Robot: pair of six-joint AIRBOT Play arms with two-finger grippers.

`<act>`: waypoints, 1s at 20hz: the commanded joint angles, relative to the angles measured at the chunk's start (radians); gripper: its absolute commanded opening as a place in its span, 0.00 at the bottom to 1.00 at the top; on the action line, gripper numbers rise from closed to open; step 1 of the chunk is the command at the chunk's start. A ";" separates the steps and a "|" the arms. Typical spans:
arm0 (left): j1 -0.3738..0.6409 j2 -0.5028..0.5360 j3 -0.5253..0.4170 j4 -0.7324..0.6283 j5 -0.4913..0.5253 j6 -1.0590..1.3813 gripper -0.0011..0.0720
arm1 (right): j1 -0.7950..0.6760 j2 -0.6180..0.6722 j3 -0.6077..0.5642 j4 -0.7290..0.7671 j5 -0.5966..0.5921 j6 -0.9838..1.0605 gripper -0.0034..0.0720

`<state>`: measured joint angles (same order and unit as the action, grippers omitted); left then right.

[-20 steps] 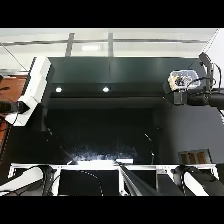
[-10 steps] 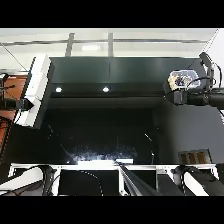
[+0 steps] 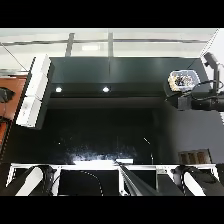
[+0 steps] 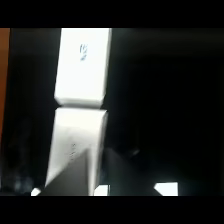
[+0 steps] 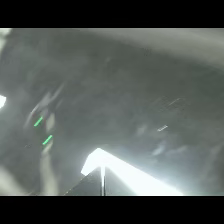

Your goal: Fold the box and place the chain.

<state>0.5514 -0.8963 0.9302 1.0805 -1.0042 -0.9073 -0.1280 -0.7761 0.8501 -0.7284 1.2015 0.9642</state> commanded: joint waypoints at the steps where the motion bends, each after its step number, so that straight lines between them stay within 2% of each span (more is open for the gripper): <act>1: -0.066 0.142 -0.031 -0.209 -0.040 -0.047 0.05 | 0.037 0.127 -0.087 -0.118 -0.279 -0.034 0.05; 3: -0.208 0.219 -0.100 -0.208 -0.031 0.003 0.05 | 0.078 0.180 -0.195 -0.101 -0.443 -0.121 0.06; 4: -0.291 0.262 -0.153 -0.195 0.008 -0.003 0.05 | 0.087 0.183 -0.236 -0.103 -0.493 -0.120 0.06; 6: -0.418 0.326 -0.257 -0.195 0.093 -0.010 0.05 | 0.085 0.181 -0.292 -0.109 -0.539 -0.116 0.06; 8: -0.498 0.357 -0.343 -0.195 0.174 -0.009 0.05 | 0.084 0.180 -0.302 -0.160 -0.518 -0.116 0.06; 11: -0.537 0.358 -0.410 -0.205 0.227 -0.010 0.06 | 0.084 0.180 -0.302 -0.164 -0.467 -0.116 0.06; 14: -0.536 0.358 -0.414 -0.203 0.196 -0.010 0.06 | 0.084 0.181 -0.302 -0.163 -0.468 -0.116 0.06; 20: -0.535 0.358 -0.414 -0.203 0.196 -0.010 0.06 | 0.084 0.180 -0.302 -0.164 -0.468 -0.116 0.06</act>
